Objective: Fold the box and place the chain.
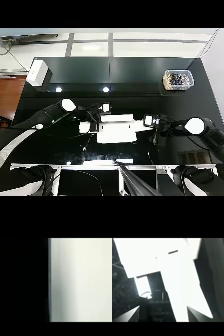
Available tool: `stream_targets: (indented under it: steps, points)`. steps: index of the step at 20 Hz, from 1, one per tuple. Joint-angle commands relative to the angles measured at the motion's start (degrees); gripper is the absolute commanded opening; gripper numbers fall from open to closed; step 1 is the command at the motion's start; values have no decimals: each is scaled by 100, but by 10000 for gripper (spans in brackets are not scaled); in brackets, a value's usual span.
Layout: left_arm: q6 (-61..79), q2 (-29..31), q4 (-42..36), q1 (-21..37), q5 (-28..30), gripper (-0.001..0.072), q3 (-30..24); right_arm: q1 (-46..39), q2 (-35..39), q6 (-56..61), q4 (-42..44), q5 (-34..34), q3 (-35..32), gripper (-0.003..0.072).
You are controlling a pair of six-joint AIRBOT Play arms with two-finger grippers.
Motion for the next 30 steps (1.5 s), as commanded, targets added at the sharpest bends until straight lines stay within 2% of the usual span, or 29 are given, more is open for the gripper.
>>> stream_targets:
  steps: [1,10,17,24,30]
  points:
    - [-9,-15,68,-11,48,26,2,254,-352,-577,350,-197,-15,665]
    - [-11,-15,66,11,44,27,2,365,-579,-857,496,-315,-15,665]
    - [-11,-15,66,9,35,27,2,623,-839,-1228,922,-365,-15,665]
    - [-11,-15,46,9,20,27,2,1117,-1152,-1408,1307,-992,-15,665]
    - [-11,-15,46,9,17,27,4,1211,-1292,-1410,1692,-1600,-13,665]
